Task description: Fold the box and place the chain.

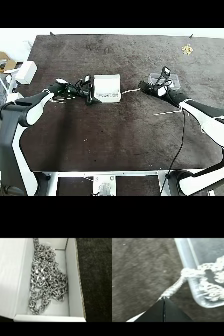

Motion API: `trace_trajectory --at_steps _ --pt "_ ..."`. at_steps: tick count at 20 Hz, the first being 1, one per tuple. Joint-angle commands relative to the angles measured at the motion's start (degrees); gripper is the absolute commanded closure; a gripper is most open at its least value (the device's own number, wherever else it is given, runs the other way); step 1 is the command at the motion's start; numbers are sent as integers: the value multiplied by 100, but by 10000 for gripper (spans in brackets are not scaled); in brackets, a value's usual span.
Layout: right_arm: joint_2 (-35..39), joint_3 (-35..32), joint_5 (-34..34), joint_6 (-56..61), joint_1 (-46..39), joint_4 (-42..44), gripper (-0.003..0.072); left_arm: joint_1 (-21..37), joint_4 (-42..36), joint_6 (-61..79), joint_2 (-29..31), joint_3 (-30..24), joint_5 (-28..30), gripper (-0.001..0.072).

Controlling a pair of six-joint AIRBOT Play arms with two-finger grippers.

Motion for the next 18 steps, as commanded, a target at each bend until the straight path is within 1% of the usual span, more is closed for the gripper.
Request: trace_trajectory --at_steps 1,4,5,6,7,10,13,16,18 --pt "282 0 0 -28 260 -90 682 0 0 2 4 2 0 434" --pt "737 0 59 -17 389 -343 681 0 0 2 4 0 2 435" --pt "798 0 188 -17 363 -363 519 0 0 2 4 0 2 435" --pt "793 0 358 -11 302 -356 333 0 0 2 4 0 0 435" --pt "752 -9 557 -15 208 -361 370 0 0 2 4 0 0 435" --pt "533 -72 739 22 -162 -354 371 0 0 2 4 2 2 434" --pt "245 -70 737 179 -402 -295 372 0 0 2 4 2 0 434" --pt "81 -61 627 177 -400 -173 372 0 0 2 4 0 0 435" --pt "-55 37 527 177 -393 70 372 0 0 2 4 0 0 435"
